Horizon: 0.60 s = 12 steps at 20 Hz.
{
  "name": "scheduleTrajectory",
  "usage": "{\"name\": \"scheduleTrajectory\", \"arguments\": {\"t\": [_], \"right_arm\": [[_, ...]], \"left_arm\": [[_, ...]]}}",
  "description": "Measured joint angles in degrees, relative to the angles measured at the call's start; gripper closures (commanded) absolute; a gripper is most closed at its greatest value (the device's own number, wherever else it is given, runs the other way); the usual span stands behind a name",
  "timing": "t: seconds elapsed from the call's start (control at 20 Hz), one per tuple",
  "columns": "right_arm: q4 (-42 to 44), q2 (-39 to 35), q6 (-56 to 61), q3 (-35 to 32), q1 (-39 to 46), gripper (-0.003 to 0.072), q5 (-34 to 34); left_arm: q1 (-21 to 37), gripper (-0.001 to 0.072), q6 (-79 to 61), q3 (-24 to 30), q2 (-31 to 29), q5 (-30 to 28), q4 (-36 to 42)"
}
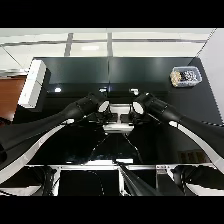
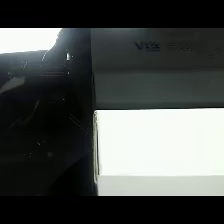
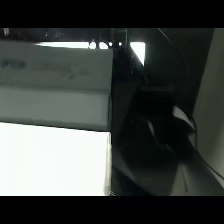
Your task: Fold the box and place the chain.
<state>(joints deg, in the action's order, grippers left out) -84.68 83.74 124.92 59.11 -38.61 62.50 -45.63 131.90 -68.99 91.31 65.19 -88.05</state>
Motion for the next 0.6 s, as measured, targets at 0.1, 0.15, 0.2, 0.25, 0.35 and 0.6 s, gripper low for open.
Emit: {"name": "scheduleTrajectory", "arguments": {"t": [0.1,0.15,0.2,0.25,0.35,0.6], "right_arm": [[-0.02,-0.24,-0.17,0.35,0.0,0.0423,0.13],[0.02,-0.48,-0.63,0.74,0.0,0.0423,0.22],[0.09,-0.94,-1.7,1.25,0.0,0.0422,0.31],[0.04,-1.7,-2.97,1.81,0.0,0.0423,0.57],[-0.37,-4.22,-5.66,2.78,0.0,0.0423,1.95],[-11.47,-16.11,-11.39,3.91,1.38,0.0423,6.97]], "left_arm": [[0.0,0.0683,0.04,0.0,0.0,-0.02,-0.02],[0.0,0.0683,0.04,0.0,-0.02,0.0,0.0],[0.0,0.0683,0.04,0.0,0.0,-0.02,0.02],[0.0,0.0683,0.04,0.0,-0.02,-0.02,0.02],[0.0,0.0683,0.07,0.0,-0.02,0.0,0.07],[0.0,0.0683,0.11,0.0,0.0,0.0,0.11]]}}
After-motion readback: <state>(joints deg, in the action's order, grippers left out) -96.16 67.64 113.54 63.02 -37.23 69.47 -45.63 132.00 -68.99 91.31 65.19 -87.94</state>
